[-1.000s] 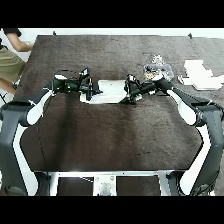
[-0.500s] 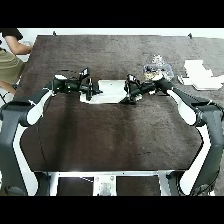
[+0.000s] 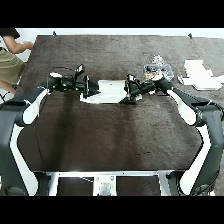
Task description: Fold the box and place the chain.
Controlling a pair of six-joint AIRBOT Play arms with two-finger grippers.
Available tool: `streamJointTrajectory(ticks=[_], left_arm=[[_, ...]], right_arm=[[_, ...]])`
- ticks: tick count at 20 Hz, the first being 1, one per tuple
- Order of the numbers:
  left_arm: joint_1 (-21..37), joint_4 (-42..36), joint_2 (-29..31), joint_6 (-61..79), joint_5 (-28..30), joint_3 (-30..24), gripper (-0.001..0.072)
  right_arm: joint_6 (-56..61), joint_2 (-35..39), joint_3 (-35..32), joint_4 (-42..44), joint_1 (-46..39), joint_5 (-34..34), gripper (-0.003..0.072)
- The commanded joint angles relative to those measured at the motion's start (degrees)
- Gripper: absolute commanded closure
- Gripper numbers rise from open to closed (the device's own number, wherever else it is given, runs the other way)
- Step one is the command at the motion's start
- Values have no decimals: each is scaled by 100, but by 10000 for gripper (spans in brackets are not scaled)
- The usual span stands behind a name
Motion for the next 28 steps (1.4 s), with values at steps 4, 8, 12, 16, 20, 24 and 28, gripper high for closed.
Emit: streamJointTrajectory(ticks=[4, 8, 12, 16, 20, 24, 28], left_arm=[[542, -61, 13, -254, -1250, 328, 266], [619, -74, 13, -785, -2072, 944, 694], [306, 380, 503, -1178, -1246, 1156, 697], [-275, 1495, 1082, -1460, -505, 1082, 697], [-704, 1759, 1172, -1569, -422, 826, 697], [-962, 2140, 1165, -1572, 122, 356, 697], [-960, 2131, 1139, -1469, 909, 138, 696]], right_arm=[[0, -2, 4, 2, 2, 4, 104], [0, -2, 4, 2, 2, 4, 104], [0, -2, 4, 2, 2, 4, 104], [0, -2, 4, 2, 2, 4, 104], [0, -2, 4, 2, 0, 4, 104], [0, -2, 4, 2, 2, 4, 104], [0, -2, 4, 2, 0, 4, 104]])
